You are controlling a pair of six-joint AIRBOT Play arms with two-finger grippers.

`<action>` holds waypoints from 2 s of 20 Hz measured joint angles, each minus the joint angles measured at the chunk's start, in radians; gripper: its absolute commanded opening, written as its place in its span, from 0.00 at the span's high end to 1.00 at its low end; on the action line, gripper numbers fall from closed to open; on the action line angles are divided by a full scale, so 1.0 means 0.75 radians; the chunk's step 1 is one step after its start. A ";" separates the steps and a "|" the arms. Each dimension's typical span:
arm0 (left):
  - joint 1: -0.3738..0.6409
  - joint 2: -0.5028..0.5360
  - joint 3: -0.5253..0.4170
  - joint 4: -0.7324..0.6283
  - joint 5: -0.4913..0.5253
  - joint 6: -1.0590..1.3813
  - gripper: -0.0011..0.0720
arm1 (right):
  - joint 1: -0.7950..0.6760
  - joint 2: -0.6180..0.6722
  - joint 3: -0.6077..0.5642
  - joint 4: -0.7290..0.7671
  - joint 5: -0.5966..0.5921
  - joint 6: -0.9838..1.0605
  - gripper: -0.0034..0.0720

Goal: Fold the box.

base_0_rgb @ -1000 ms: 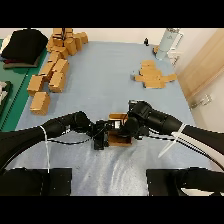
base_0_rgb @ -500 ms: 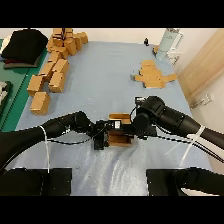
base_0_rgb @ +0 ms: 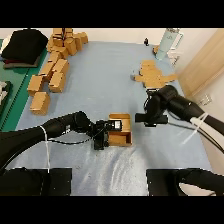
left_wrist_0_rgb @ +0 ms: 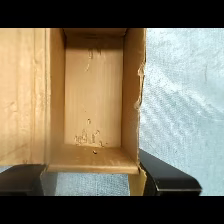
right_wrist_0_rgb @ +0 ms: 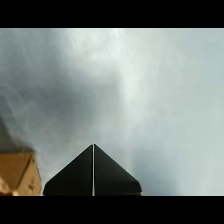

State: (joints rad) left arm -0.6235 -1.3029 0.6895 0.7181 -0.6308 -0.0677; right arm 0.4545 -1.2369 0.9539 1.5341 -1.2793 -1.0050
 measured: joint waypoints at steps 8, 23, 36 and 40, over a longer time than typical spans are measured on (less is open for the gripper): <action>0.000 0.000 0.000 -0.001 -0.001 0.000 0.42 | -0.526 -0.383 0.028 1.273 0.024 -1.325 0.95; 0.000 0.000 0.000 -0.001 0.000 -0.001 0.42 | -0.264 -0.159 -0.263 1.520 -0.039 -1.972 0.95; 0.000 0.000 0.000 0.000 0.000 -0.001 0.42 | 0.242 0.674 -0.765 1.022 0.948 -2.047 0.95; 0.000 0.000 0.000 0.000 0.000 -0.001 0.42 | 0.365 0.715 -0.811 0.858 1.063 -2.048 0.95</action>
State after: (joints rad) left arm -0.6235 -1.3029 0.6895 0.7181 -0.6308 -0.0681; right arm 0.7280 -0.7010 0.3458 2.1773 -0.4824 -2.5408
